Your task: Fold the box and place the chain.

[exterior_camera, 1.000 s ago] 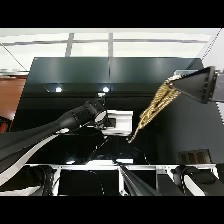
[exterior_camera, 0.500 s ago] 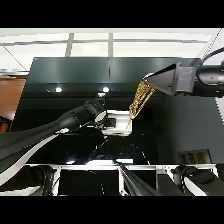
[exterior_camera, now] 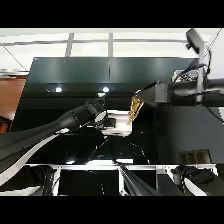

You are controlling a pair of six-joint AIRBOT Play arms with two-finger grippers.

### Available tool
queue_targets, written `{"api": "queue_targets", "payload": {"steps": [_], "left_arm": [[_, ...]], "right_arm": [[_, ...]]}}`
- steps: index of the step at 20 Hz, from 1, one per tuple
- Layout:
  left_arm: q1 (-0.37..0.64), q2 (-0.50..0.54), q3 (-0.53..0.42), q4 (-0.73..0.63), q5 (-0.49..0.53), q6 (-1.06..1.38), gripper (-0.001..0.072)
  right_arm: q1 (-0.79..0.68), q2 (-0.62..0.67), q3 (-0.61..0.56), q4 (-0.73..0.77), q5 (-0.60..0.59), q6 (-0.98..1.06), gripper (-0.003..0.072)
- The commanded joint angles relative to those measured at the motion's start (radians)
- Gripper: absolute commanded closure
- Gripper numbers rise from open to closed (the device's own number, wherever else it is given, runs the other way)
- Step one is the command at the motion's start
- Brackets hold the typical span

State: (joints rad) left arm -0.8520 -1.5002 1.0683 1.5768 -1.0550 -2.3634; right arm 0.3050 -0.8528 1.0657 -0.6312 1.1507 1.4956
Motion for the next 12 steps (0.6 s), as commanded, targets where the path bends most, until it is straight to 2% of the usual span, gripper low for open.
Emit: {"api": "queue_targets", "payload": {"steps": [1, 4, 7, 12], "left_arm": [[0.000, 0.000, 0.000, 0.000, -0.001, 0.000, 0.0683], [0.000, 0.000, 0.000, 0.000, -0.001, 0.000, 0.0683], [0.000, 0.000, 0.000, 0.000, -0.002, 0.000, 0.0683], [0.000, 0.000, 0.000, 0.000, -0.002, 0.000, 0.0683]], "right_arm": [[0.047, -0.018, -0.042, 0.013, -0.035, -0.001, 0.0676], [0.065, -0.042, -0.050, -0.027, -0.034, 0.000, 0.0676], [0.013, -0.039, -0.044, -0.077, 0.006, 0.007, 0.0676], [-0.091, -0.019, 0.072, -0.077, 0.129, 0.003, 0.0676]]}}
